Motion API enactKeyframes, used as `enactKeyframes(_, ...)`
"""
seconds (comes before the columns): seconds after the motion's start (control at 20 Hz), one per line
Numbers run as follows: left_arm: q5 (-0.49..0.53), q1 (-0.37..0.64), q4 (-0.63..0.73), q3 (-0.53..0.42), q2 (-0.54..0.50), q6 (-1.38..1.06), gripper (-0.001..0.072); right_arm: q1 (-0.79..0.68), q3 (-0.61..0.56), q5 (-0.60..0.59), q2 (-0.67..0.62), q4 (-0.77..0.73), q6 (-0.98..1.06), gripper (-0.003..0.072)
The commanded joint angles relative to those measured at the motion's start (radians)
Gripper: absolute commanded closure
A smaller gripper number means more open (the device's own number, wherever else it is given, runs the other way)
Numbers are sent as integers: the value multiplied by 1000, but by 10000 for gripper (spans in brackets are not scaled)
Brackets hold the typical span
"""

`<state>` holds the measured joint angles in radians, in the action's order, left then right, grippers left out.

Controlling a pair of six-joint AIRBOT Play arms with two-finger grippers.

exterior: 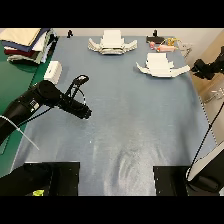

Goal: Fold the box.

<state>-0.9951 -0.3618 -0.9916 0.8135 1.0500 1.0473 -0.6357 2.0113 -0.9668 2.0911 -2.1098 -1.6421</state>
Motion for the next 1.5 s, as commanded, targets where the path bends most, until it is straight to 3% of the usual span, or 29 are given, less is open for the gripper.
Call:
enactKeyframes(0.0, 0, 0, 0, 0, -1, 0, 695, -3, 47, 91, 100, -106, -70, 330)
enactKeyframes(0.2, 0, 0, 0, 0, -1, 0, 696, 13, 48, 186, 110, -147, -140, 330)
enactKeyframes(0.35, 0, 0, 0, 0, -1, 0, 695, 37, 48, 257, 112, -152, -151, 402)
enactKeyframes(0.55, 0, 0, 0, 0, -1, 0, 695, 71, 48, 296, 122, -150, -177, 404)
enactKeyframes(0.65, 0, 0, 0, 0, -1, 0, 695, 81, 48, 292, 125, -151, -179, 517)
enactKeyframes(0.7, 0, 0, 0, 0, -1, 0, 695, 84, 50, 284, 124, -153, -185, 528)
enactKeyframes(0.75, 0, 0, 0, 0, -1, 0, 695, 86, 56, 265, 122, -154, -185, 537)
enactKeyframes(0.8, 0, 0, 0, 0, -1, 0, 695, 87, 62, 242, 119, -155, -203, 622)
enactKeyframes(0.9, 0, 0, 0, 0, -1, 0, 695, 90, 63, 193, 100, -158, -257, 683)
enactKeyframes(1.2, 0, 0, 0, 0, -1, 0, 695, 97, 60, -45, 14, -177, -278, 685)
enactKeyframes(1.45, 0, 0, 0, 0, -1, 0, 695, 143, -25, -283, -47, -203, -256, 688)
